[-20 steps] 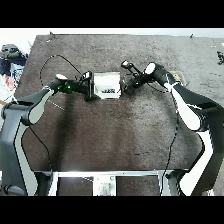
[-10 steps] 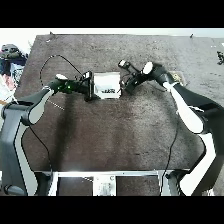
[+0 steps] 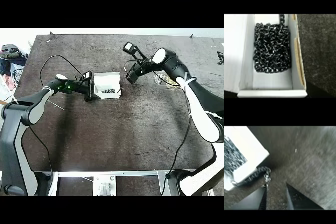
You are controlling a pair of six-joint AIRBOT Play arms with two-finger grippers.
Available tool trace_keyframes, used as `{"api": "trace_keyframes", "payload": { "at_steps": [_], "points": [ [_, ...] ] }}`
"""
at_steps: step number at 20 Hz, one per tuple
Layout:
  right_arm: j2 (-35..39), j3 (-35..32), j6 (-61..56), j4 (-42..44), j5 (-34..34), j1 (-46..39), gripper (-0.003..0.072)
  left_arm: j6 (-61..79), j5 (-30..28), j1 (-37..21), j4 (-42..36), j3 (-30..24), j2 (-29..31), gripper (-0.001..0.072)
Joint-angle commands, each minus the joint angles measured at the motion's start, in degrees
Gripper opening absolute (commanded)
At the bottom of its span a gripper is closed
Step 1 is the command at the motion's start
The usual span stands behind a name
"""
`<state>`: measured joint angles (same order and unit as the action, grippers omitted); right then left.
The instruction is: Fold the box and place the chain.
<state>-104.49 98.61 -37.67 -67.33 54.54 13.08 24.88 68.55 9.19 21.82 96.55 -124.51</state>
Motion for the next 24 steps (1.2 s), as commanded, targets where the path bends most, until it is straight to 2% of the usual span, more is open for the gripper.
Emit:
{"api": "trace_keyframes", "payload": {
  "at_steps": [1, 5, 13, 14, 16, 18, 20, 24],
  "points": [
    [-5.2, 0.0, 2.5, 2.3, 0.1, -0.7, 0.0265, 0.0, 0.0, 0.0, 0.0, 0.0, 0.0, 0.0236],
    [-9.4, 0.1, 9.9, 10.8, 0.0, -0.7, 0.0265, 0.0, 0.0, 0.0, 0.0, 0.0, 0.0, 0.0236],
    [-12.0, 0.1, 12.2, 11.2, -2.8, -0.7, 0.0263, 0.0, 0.0, 0.0, 0.0, 0.0, 0.0, 0.0236],
    [-12.5, 0.1, 12.2, 11.0, -2.9, -0.7, 0.0212, 0.0, 0.0, 0.0, 0.0, 0.0, 0.0, 0.0236],
    [-12.8, 0.1, 12.3, 11.0, -1.6, -0.7, 0.0213, 0.0, 0.0, 0.0, 0.0, 0.0, 0.0, 0.0236],
    [-12.3, 0.1, 13.9, 10.7, 1.1, -0.7, 0.0051, 0.0, 0.0, 0.0, 0.0, 0.0, 0.0, 0.0236],
    [-11.1, 0.2, 13.9, 8.7, 3.8, -0.7, 0.0012, 0.0, 0.0, 0.0, 0.0, 0.0, 0.0, 0.0236],
    [-4.5, 0.2, 13.9, 7.8, 8.4, -0.7, 0.0012, 0.0, 0.0, 0.0, 0.0, 0.0, 0.0, 0.0236]
  ]
}}
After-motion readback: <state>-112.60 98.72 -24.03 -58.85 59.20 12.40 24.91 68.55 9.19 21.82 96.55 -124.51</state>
